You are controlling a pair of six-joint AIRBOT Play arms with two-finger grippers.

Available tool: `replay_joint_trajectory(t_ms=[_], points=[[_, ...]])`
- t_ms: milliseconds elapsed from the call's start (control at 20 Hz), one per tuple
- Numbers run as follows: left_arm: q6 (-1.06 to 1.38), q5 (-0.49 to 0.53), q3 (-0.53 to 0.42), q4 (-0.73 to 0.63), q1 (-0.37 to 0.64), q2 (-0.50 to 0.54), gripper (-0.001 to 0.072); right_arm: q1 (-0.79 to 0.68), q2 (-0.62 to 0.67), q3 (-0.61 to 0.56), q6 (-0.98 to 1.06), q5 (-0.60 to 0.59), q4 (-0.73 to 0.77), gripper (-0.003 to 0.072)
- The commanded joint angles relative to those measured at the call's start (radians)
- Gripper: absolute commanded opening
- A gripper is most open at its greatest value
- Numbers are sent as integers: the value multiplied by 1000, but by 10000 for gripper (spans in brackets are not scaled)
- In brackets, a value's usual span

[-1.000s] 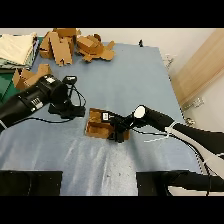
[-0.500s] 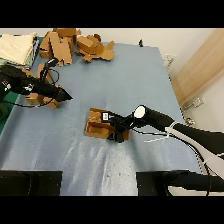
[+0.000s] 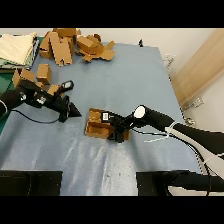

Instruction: Fold the box.

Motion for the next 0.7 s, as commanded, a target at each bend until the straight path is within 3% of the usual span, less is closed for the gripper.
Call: replay_joint_trajectory(t_ms=[0,50,100,150,200,400,650], points=[[225,101,-109,64,-19,18,11,0,1,0,0,-10,0,550],[220,100,-112,76,-18,18,48,0,1,0,0,-10,0,550],[217,96,-112,72,-21,18,350,0,1,0,0,-10,0,550],[213,97,-112,63,-27,18,589,0,0,0,0,-10,0,550],[214,100,-112,64,-38,18,651,0,1,0,0,-10,0,550],[213,105,-112,71,-112,18,688,0,1,0,0,-10,0,550],[182,193,-112,71,-204,18,688,0,1,0,0,-10,0,550]])
